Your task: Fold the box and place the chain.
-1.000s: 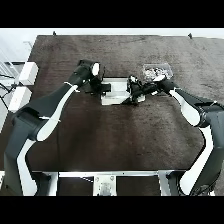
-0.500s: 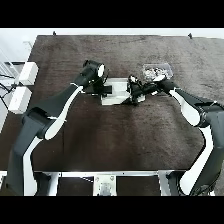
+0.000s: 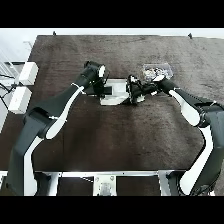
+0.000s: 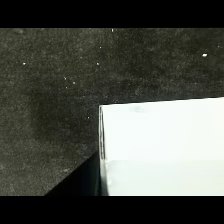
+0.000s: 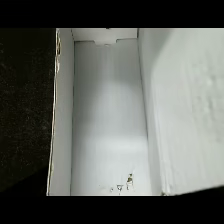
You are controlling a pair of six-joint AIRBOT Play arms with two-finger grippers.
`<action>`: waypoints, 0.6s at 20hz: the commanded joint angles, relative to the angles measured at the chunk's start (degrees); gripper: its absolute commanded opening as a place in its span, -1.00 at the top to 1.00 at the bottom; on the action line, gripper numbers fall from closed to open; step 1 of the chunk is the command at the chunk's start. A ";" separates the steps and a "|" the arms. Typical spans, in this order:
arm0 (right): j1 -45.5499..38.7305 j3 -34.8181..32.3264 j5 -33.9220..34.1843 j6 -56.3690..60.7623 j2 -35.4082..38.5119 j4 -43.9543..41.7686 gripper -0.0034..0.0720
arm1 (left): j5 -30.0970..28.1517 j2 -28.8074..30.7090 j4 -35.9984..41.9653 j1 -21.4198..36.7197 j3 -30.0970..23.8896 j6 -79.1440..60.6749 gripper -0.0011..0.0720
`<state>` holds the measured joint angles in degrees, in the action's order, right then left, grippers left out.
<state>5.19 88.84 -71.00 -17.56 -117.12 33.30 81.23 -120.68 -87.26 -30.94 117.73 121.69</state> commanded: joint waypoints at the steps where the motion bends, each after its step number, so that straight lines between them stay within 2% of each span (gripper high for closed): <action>1: -0.02 -0.02 0.22 -0.11 0.02 0.17 -0.40 | 0.68 -0.35 -0.22 0.04 0.00 -0.68 0.92; 7: -0.02 -0.02 0.22 -0.09 0.02 0.17 -0.40 | 0.68 -0.20 -0.20 0.07 0.00 -1.09 0.91; 9: -0.02 -0.02 0.22 -0.09 0.02 0.17 -0.40 | -0.09 0.22 1.05 0.11 0.00 -3.19 0.11; 12: -0.02 -0.02 0.22 -0.11 0.02 0.17 -0.40 | -0.57 0.37 3.69 0.13 0.00 -4.76 0.10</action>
